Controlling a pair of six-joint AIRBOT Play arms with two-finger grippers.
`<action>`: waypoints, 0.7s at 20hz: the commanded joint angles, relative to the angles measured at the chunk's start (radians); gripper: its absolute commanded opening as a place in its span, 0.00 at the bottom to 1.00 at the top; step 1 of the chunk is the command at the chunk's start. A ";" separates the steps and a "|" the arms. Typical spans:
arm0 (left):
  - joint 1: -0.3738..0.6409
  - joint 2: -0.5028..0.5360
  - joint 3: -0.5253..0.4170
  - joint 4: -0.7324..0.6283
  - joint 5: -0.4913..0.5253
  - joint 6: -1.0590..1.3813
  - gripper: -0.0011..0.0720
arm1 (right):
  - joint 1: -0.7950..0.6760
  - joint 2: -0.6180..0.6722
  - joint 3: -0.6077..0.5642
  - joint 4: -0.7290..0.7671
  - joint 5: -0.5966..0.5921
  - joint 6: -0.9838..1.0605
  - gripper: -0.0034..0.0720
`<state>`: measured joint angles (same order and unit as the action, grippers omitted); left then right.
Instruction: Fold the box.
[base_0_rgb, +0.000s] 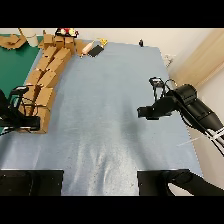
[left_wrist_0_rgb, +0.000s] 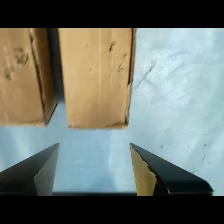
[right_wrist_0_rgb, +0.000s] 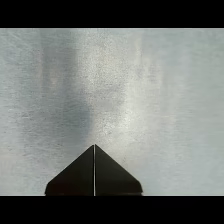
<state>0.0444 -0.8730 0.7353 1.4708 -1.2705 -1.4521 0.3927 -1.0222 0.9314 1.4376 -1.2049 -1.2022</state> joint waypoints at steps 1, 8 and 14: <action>-0.003 0.002 0.070 0.043 -0.179 -0.030 0.97 | 0.000 -0.001 0.000 0.046 -0.006 -0.013 0.05; -0.260 -0.029 0.098 -0.429 0.080 0.040 0.03 | 0.000 -0.103 0.044 0.195 0.062 -0.132 0.05; -0.488 -0.337 0.320 -0.484 0.194 0.046 0.03 | 0.011 -0.194 0.147 0.279 0.162 -0.206 0.05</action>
